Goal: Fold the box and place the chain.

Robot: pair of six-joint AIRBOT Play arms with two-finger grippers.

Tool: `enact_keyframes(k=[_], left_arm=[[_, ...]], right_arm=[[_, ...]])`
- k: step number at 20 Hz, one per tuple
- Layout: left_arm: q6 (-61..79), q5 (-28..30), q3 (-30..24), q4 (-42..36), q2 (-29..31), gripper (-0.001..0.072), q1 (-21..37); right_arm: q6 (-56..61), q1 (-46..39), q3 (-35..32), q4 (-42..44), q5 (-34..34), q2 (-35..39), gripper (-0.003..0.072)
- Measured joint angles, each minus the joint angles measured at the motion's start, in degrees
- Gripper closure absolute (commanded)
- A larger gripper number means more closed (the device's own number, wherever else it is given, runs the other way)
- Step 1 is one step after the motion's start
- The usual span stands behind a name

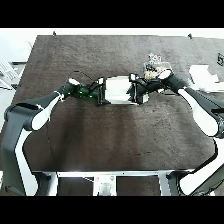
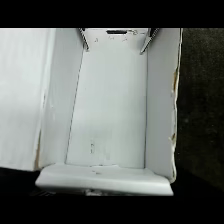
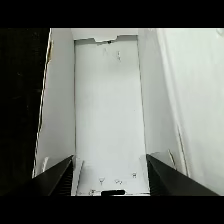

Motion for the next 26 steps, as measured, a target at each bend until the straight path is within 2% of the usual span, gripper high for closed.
enact_keyframes(k=[2, 3, 4, 5, 7, 10, 14, 15, 20, 26], left_arm=[[-0.04, 0.11, 0.00, -0.09, 0.00, 0.0195, 0.00], [-0.07, 0.20, 0.00, -0.15, 0.00, 0.0195, -0.02], [-0.13, 0.28, 0.00, -0.20, 0.00, 0.0195, -0.04], [-0.17, 0.33, 0.00, -0.22, -0.02, 0.0195, -0.04], [-0.17, 0.48, 0.00, -0.31, -0.02, 0.0195, -0.02], [-0.17, 0.44, 0.00, -0.28, -0.02, 0.0195, -0.02], [-0.13, 0.37, 0.00, -0.24, -0.02, 0.0195, -0.04], [-0.13, 0.35, 0.00, -0.22, -0.02, 0.0195, -0.04], [-0.07, 0.33, 0.00, -0.20, -0.02, 0.0195, -0.02], [-0.04, 0.31, 0.00, -0.17, -0.02, 0.0195, -0.02]], right_arm=[[0.04, -0.20, 0.00, -0.04, -0.33, -0.02, 0.0129], [0.04, -0.46, 0.00, -0.09, -0.42, -0.02, 0.0159], [0.07, -0.72, 0.00, -0.22, -0.44, -0.02, 0.0342], [0.11, -1.03, -0.02, -0.63, -0.55, -0.02, 0.0445], [0.55, -1.53, -0.04, -1.97, -0.68, 0.22, 0.0568], [2.05, -2.29, -0.04, -4.09, 0.13, 1.53, 0.0617], [6.05, -3.32, -0.04, -5.68, 1.33, 4.59, 0.0624], [7.54, -3.67, -0.04, -5.92, 1.42, 5.42, 0.0674], [16.37, -6.40, -0.04, -5.55, 1.92, 9.97, 0.0675], [35.26, -14.67, -1.14, -4.15, 0.48, 12.70, 0.0676]])
